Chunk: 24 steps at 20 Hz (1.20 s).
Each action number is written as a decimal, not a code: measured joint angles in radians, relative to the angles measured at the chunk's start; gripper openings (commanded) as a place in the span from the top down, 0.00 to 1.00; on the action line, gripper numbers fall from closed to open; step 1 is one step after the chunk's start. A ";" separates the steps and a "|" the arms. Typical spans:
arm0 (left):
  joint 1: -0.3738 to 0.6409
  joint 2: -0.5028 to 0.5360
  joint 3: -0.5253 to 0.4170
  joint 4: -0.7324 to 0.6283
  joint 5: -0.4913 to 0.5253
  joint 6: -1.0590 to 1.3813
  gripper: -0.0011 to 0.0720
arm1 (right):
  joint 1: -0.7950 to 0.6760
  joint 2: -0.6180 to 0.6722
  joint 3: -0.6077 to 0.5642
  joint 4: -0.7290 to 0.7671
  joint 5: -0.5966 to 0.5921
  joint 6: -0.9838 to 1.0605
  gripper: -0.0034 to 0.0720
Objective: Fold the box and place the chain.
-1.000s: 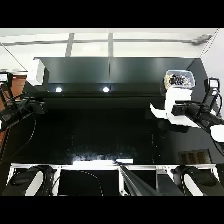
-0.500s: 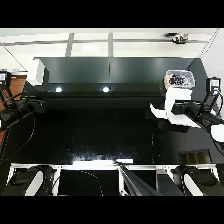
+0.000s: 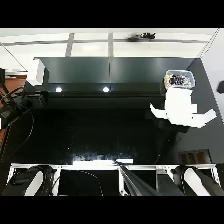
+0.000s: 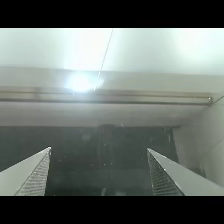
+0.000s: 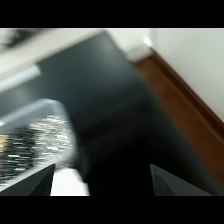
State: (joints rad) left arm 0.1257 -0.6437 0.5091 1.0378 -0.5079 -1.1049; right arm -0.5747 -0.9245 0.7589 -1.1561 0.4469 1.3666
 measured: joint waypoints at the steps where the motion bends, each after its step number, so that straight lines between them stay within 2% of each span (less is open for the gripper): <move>1: -0.001 -0.001 0.000 0.000 -0.011 0.005 0.02 | -0.072 -0.063 0.060 -0.016 0.097 -0.002 0.00; 5: -0.001 -0.011 0.000 0.000 -0.068 0.027 0.02 | -0.291 -0.323 0.279 -0.035 0.485 -0.055 0.00; 8: -0.001 -0.019 0.000 0.000 -0.101 0.037 0.02 | -0.332 -0.494 0.397 0.053 0.743 -0.181 0.00; 10: -0.001 -0.023 0.000 0.000 -0.121 0.041 0.02 | -0.302 -0.574 0.445 0.062 0.836 -0.235 0.00; 13: -0.001 -0.027 0.000 -0.003 -0.150 0.041 0.02 | -0.228 -0.650 0.479 0.018 0.912 -0.276 0.00; 14: -0.001 -0.029 0.000 -0.003 -0.159 0.042 0.02 | -0.209 -0.664 0.485 -0.010 0.922 -0.279 0.14; 15: -0.001 -0.029 0.000 -0.003 -0.159 0.042 0.02 | -0.193 -0.676 0.489 -0.029 0.931 -0.286 0.33; 16: -0.001 -0.029 0.000 -0.003 -0.165 0.043 0.02 | -0.181 -0.684 0.492 -0.041 0.938 -0.289 0.46; 17: -0.001 -0.030 0.000 -0.003 -0.167 0.044 0.02 | -0.174 -0.690 0.494 -0.045 0.943 -0.296 0.80; 18: -0.001 -0.030 0.000 -0.003 -0.170 0.044 0.02 | -0.167 -0.694 0.496 -0.047 0.953 -0.311 0.95; 24: -0.001 -0.030 0.000 -0.003 -0.182 0.050 0.02 | -0.153 -0.687 0.498 0.062 1.045 -0.437 0.94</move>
State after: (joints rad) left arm 0.1249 -0.6739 0.5091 1.0351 -0.6895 -1.0550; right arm -0.7277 -1.6115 1.2572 -1.0939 1.4921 0.9295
